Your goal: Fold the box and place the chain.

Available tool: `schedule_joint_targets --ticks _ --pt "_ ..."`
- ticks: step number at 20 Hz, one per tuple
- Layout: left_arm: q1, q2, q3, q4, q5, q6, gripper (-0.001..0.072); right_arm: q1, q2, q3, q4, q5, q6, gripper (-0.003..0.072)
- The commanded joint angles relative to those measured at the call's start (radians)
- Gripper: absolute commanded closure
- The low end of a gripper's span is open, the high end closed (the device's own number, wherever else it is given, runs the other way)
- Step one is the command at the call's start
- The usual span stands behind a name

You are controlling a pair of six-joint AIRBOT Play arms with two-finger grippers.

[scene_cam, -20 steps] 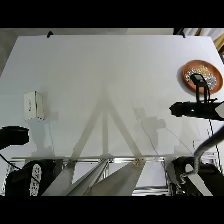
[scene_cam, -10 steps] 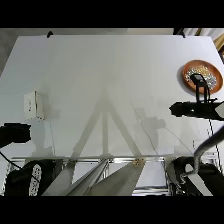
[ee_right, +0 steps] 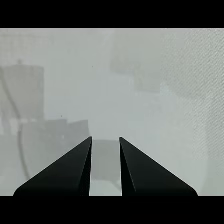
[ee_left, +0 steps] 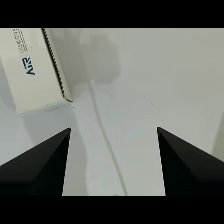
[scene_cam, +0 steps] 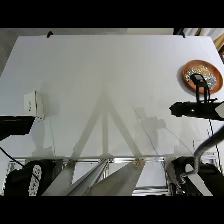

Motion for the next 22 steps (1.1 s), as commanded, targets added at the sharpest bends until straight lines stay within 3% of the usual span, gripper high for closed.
schedule_joint_targets --ticks 1,5,10,22 --pt "0.000 -0.092 0.000 0.006 0.071 -0.002 0.0110 0.000 0.000 0.001 0.000 0.000 0.000 0.0487" --pt "0.000 -0.291 0.000 0.047 0.226 -0.047 0.0090 0.000 0.000 0.001 0.000 0.000 0.000 0.0487" --pt "0.000 -0.460 0.000 0.062 0.243 -0.053 0.0071 0.000 0.000 0.001 0.000 0.000 0.000 0.0487" --pt "0.000 -0.431 0.000 0.065 0.215 -0.053 0.0072 0.000 0.000 0.001 0.000 0.000 0.000 0.0487"
